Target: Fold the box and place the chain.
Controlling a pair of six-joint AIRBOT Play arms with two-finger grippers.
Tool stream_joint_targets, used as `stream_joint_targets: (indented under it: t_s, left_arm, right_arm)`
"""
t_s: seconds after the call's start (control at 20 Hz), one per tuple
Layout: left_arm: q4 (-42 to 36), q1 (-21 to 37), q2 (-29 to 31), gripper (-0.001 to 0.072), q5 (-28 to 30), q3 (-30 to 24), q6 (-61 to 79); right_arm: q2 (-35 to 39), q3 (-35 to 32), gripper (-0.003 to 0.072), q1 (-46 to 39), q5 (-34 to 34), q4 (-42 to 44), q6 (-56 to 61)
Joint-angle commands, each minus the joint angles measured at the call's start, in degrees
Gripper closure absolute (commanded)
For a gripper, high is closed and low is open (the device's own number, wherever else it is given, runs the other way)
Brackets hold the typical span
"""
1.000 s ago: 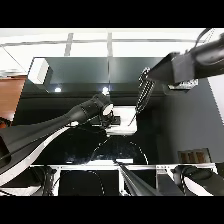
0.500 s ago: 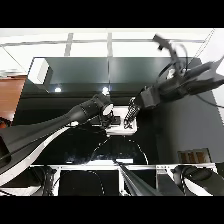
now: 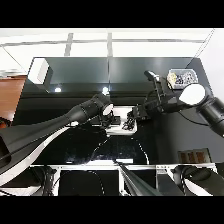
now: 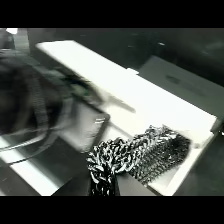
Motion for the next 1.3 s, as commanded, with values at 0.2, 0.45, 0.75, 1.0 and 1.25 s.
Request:
stream_joint_targets:
  t_s: [0.2,0.45,0.75,1.0,1.25]
  left_arm:
    - [0.0,0.0,0.0,0.0680,0.0,0.0,0.0]
    - [0.0,0.0,0.0,0.0680,0.0,0.0,0.0]
    - [0.0,0.0,0.0,0.0680,0.1,0.0,0.0]
    - [0.0,0.0,0.0,0.0680,0.1,0.0,0.0]
    - [0.3,0.0,0.0,0.0680,0.0,0.0,0.0]
  right_arm:
    - [-0.3,-6.7,0.0671,2.6,-12.0,-0.5,1.2]
    - [-0.6,-6.6,0.0366,2.7,-11.6,-0.9,1.6]
    - [3.5,-1.4,0.0368,-8.9,10.3,-21.1,1.6]
    - [9.5,-5.2,0.0367,-18.3,7.2,-34.3,3.5]
    - [9.6,-5.7,0.0367,-16.5,-5.5,-27.1,3.5]
